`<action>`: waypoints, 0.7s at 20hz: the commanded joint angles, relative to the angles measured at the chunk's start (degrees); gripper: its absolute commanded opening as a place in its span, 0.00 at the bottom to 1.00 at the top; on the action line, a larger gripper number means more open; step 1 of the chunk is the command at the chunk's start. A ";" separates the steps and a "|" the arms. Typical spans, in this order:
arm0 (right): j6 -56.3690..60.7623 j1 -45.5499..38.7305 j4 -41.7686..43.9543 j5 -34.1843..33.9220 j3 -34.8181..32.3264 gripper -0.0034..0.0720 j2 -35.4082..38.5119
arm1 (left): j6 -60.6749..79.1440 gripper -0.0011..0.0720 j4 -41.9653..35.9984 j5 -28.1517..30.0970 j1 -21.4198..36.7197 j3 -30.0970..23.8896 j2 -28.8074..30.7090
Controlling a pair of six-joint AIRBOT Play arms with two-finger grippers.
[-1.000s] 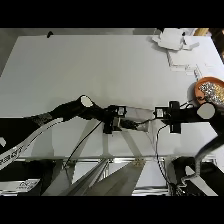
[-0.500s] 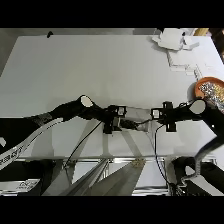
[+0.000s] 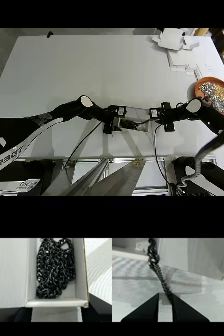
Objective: Fold the box and place the chain.
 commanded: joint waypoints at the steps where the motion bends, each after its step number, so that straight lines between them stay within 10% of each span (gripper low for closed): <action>1: -0.04 -0.02 0.57 -1.18 -0.04 0.24 -0.15 | 0.02 0.30 0.02 0.00 0.04 0.07 0.02; 4: -0.04 -0.04 2.21 -1.44 -0.04 0.10 -0.22 | 0.02 0.30 0.02 0.00 0.04 0.07 0.02; 14: 0.61 -0.02 2.19 4.66 -0.04 0.07 5.25 | 0.02 0.30 0.02 0.00 0.04 0.07 0.02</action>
